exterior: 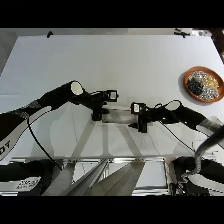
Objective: Fold the box and place the chain.
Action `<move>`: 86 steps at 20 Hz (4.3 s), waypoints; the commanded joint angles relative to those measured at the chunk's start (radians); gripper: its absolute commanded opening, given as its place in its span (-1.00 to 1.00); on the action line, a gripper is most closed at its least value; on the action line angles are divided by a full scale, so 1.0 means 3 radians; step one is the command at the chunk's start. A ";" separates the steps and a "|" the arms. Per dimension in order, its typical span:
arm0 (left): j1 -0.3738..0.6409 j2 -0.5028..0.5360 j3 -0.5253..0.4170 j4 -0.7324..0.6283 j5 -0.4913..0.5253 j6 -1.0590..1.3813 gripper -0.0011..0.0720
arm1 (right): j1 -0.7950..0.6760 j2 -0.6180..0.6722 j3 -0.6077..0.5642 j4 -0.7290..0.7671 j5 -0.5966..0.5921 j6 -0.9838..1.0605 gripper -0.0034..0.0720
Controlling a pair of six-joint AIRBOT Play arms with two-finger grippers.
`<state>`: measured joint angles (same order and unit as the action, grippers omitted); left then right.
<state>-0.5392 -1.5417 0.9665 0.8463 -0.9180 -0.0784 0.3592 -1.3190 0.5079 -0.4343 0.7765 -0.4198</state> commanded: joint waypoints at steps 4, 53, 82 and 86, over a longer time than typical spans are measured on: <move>-0.0003 -0.0003 0.0001 -0.0001 0.0004 0.0000 -0.94 | 0.0005 -0.0003 0.0000 -0.0097 -0.0008 0.0005 0.40; -0.0003 -0.0003 0.0001 -0.0001 0.0004 -0.0001 -0.94 | 0.0088 -0.0017 0.0187 -0.0373 -0.0125 0.0102 0.16; -0.0003 -0.0003 0.0001 -0.0001 0.0004 0.0000 -0.94 | 0.0086 -0.0071 0.0187 -0.0448 -0.0142 0.0187 0.00; -0.0003 -0.0003 0.0001 -0.0001 0.0004 0.0000 -0.94 | 0.0088 -0.0071 0.0187 -0.0448 -0.0142 0.0187 0.00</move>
<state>-0.5400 -1.5425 0.9668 0.8459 -0.9173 -0.0788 0.3847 -1.3396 0.5648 -0.5686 0.7341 -0.3634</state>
